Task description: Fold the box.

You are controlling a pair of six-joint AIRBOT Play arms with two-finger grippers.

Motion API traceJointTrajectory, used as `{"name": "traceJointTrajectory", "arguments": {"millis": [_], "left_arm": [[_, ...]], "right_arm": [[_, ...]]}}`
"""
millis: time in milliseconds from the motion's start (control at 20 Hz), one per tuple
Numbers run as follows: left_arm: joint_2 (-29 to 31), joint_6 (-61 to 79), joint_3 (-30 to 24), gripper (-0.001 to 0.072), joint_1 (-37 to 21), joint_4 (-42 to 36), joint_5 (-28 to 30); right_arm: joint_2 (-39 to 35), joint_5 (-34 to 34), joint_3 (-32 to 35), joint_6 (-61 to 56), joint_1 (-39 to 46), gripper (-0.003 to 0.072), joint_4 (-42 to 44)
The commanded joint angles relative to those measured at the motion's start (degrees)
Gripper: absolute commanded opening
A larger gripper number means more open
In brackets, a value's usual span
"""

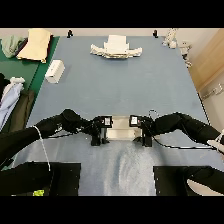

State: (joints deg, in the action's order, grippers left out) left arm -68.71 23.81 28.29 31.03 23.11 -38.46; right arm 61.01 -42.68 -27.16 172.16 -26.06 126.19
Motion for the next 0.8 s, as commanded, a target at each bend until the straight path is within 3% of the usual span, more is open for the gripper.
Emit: {"name": "traceJointTrajectory", "arguments": {"millis": [0, 400, 450, 500, 750], "left_arm": [[0.0, -1.9, 0.0, 0.0690, 0.1, 0.1, 1.1], [0.0, -2.8, 0.0, 0.0689, 0.1, 1.1, 1.6], [0.0, -2.8, 0.0, 0.0617, 0.1, 1.1, 1.6], [0.0, -2.8, 0.0, 0.0498, 0.1, 1.4, 1.3], [0.0, -2.6, 0.0, 0.0497, 0.4, 2.3, 0.8]], "right_arm": [[0.0, 0.0, 0.0, 0.0, 0.0, 0.0414, 0.0], [0.0, 0.0, 0.0, 0.0, 0.0, 0.0414, 0.0], [0.0, 0.0, 0.0, 0.0, 0.0, 0.0414, 0.0], [0.0, 0.0, 0.0, 0.0, 0.0, 0.0414, 0.0], [0.0, 0.0, 0.0, 0.0, 0.0, 0.0414, 0.0]]}}
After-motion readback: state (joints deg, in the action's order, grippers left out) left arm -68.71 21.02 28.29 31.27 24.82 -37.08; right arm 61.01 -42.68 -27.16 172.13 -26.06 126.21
